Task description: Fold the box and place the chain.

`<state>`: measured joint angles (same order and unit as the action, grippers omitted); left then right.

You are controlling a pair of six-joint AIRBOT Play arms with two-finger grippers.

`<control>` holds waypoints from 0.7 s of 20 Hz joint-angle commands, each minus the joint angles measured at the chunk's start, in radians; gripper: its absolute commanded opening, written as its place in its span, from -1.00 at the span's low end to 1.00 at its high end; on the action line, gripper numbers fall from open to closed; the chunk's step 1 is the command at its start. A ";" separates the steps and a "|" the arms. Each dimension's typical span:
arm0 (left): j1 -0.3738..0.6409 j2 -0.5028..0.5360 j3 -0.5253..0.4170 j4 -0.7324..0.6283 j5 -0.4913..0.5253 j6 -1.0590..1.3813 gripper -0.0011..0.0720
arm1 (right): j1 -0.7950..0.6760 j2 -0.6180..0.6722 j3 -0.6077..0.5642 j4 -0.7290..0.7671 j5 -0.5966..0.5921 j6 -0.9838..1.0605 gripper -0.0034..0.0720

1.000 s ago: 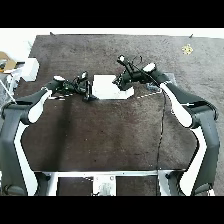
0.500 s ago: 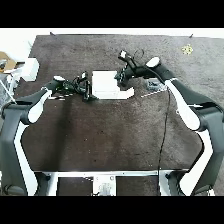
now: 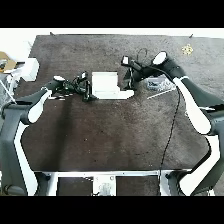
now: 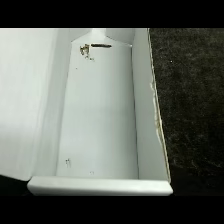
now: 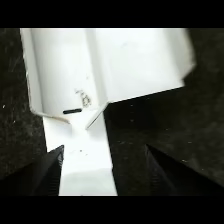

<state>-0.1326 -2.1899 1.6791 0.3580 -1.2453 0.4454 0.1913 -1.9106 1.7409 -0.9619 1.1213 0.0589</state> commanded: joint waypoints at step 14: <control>0.000 0.000 0.001 0.000 0.000 0.000 -0.47 | 0.028 -0.093 -0.023 0.158 0.015 -0.068 -0.08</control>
<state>-0.1326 -2.1899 1.6791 0.3580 -1.2453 0.4454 0.2054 -1.9991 1.7187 -0.8413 1.1362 -0.0067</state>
